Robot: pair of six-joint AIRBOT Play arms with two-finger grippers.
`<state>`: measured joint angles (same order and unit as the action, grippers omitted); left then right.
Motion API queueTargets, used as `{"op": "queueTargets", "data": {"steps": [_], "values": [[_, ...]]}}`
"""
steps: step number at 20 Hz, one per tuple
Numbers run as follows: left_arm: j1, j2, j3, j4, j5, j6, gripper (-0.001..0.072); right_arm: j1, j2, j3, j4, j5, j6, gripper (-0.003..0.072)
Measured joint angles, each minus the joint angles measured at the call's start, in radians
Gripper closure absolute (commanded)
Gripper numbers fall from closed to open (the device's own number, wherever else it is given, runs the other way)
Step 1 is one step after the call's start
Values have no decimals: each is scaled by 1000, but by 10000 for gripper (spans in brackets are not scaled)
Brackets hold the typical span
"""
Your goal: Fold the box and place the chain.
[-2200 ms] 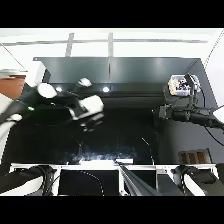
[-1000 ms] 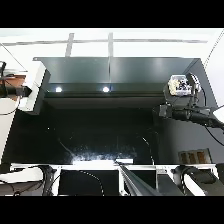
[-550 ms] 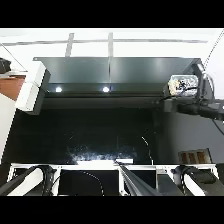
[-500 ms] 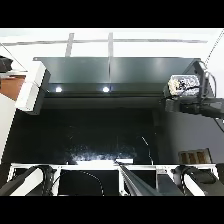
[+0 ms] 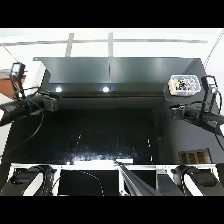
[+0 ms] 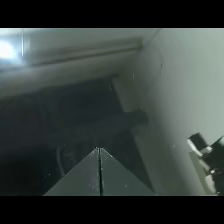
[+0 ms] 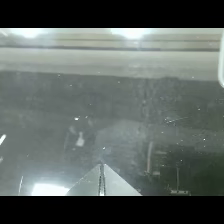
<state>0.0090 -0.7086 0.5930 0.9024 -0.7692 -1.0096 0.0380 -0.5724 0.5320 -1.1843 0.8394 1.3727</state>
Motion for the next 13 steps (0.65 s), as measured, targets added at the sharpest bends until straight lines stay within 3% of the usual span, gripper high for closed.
{"op": "queueTargets", "data": {"steps": [13], "values": [[-24, 27, -59, 27, 38, -15, 679, 0, 10, -37, -21, -32, 11, 650]]}}
